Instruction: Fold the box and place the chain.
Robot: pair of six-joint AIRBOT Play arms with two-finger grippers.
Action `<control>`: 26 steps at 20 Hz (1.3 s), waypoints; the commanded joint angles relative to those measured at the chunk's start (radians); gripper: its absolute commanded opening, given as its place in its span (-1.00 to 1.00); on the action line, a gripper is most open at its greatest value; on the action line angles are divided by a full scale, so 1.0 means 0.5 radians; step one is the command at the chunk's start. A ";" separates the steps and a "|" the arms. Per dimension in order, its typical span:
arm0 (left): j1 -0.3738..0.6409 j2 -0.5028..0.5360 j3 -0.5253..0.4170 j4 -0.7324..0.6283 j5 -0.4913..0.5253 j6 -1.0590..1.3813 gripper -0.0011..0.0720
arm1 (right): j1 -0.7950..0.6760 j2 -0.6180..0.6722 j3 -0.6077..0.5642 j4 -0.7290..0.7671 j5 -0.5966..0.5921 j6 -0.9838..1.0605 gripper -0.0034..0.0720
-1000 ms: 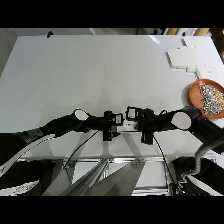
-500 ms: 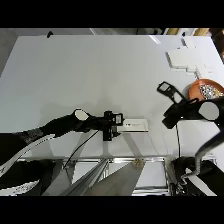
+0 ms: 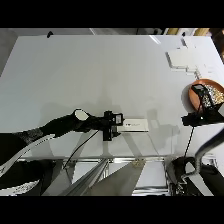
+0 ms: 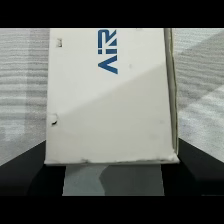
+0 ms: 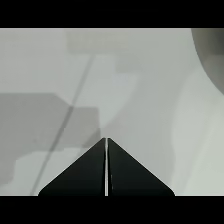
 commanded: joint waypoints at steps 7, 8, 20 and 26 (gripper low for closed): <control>0.002 0.002 0.000 0.000 0.001 0.000 -0.41 | -0.069 0.001 -0.010 -0.005 0.018 0.014 -0.87; 0.002 0.002 0.000 -0.001 0.000 -0.001 -0.41 | -0.069 0.001 -0.010 -0.005 0.018 0.014 -0.87; 0.729 0.782 0.000 0.488 0.449 -0.989 -0.41 | -0.069 0.001 -0.010 -0.005 0.018 0.014 -0.87; 1.652 0.908 -0.002 1.471 0.110 -2.219 -0.40 | -0.069 0.001 -0.010 -0.005 0.018 0.014 -0.87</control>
